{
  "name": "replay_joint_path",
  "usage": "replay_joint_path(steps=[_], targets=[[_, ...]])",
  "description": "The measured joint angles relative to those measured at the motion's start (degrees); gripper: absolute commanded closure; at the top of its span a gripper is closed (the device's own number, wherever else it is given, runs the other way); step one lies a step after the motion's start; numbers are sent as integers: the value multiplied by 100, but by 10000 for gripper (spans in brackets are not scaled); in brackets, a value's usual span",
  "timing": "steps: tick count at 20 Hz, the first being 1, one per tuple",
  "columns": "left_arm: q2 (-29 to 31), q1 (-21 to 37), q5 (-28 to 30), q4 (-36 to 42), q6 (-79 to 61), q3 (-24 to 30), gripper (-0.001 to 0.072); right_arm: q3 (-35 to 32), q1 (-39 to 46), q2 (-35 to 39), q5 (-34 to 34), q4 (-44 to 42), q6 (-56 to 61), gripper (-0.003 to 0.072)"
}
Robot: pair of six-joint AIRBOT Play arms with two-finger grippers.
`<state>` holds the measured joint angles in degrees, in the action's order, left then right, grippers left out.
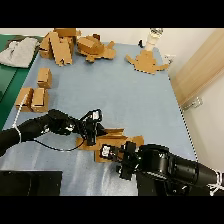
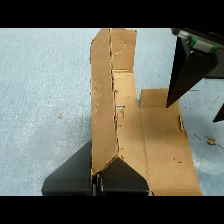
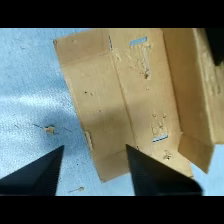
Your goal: Fold the box.
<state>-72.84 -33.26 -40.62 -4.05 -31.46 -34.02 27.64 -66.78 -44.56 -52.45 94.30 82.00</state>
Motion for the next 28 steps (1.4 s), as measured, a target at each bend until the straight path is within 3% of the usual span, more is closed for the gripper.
replay_joint_path(steps=[8,11,13,19,28], targets=[[0,0,0,0,0,0,694,22,0,4,-94,-205,-221,-18],[0,0,0,0,0,0,695,22,2,-11,-129,291,-240,-18],[0,0,0,2,0,0,694,22,-11,-28,-205,785,-240,63],[0,0,0,0,0,0,694,-181,-551,-46,-654,1397,275,64],[0,0,0,0,0,2,695,-411,-774,-144,-177,1635,678,64]])
